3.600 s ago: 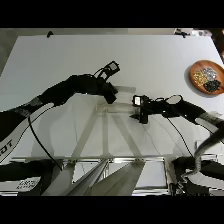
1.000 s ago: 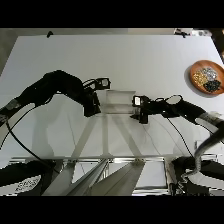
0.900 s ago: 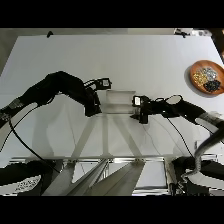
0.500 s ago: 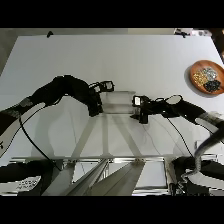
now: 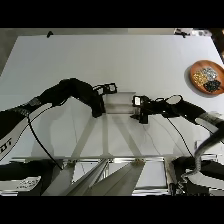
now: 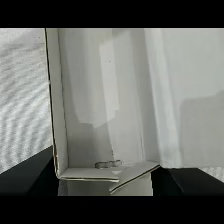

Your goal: Fold the box and place the chain.

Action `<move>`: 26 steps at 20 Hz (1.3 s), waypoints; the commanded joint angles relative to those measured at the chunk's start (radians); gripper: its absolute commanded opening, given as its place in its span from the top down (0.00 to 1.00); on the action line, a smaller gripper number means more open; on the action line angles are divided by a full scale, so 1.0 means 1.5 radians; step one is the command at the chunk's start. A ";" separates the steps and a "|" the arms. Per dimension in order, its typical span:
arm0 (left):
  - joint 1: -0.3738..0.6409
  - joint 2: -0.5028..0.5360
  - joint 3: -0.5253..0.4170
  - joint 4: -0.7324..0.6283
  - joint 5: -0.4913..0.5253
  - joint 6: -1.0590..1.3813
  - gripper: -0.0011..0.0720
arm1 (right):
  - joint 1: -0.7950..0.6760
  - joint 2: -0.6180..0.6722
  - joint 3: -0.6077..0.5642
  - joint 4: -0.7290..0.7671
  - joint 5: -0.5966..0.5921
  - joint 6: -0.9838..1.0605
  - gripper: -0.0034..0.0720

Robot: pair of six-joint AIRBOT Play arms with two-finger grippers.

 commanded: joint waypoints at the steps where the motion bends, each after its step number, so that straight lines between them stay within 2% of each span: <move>1: -0.021 -0.002 -0.001 -0.010 -0.001 0.006 0.65 | 0.000 0.000 0.000 0.000 0.000 0.000 0.53; 2: -0.024 -0.002 -0.001 -0.014 -0.001 0.006 0.71 | 0.000 0.000 0.000 0.000 0.000 0.000 0.53; 13: -0.027 -0.002 -0.001 -0.086 -0.032 0.019 0.68 | 0.000 0.000 0.000 0.000 0.000 0.000 0.53; 15: -0.028 -0.002 -0.001 -0.088 -0.028 0.019 0.48 | 0.000 0.000 0.000 0.000 0.000 0.000 0.53; 16: -0.029 -0.002 -0.001 -0.089 -0.026 0.019 0.44 | 0.000 0.000 0.000 0.000 0.000 0.000 0.53; 20: -0.036 -0.002 -0.001 -0.089 -0.021 0.019 0.43 | 0.000 0.000 0.000 0.000 -0.001 0.000 0.53; 21: -0.036 -0.002 -0.001 -0.088 -0.021 0.019 0.35 | 0.000 0.000 0.000 0.000 0.000 0.000 0.53; 24: -0.036 -0.002 -0.001 -0.088 -0.021 0.019 0.29 | 0.000 0.000 0.000 0.000 0.000 0.000 0.53; 25: -0.036 -0.001 -0.001 -0.088 -0.016 0.019 0.31 | 0.000 0.000 0.000 0.000 0.000 0.000 0.53; 26: -0.035 0.000 -0.001 -0.088 -0.008 0.019 0.37 | 0.000 0.000 0.000 0.000 0.000 0.000 0.53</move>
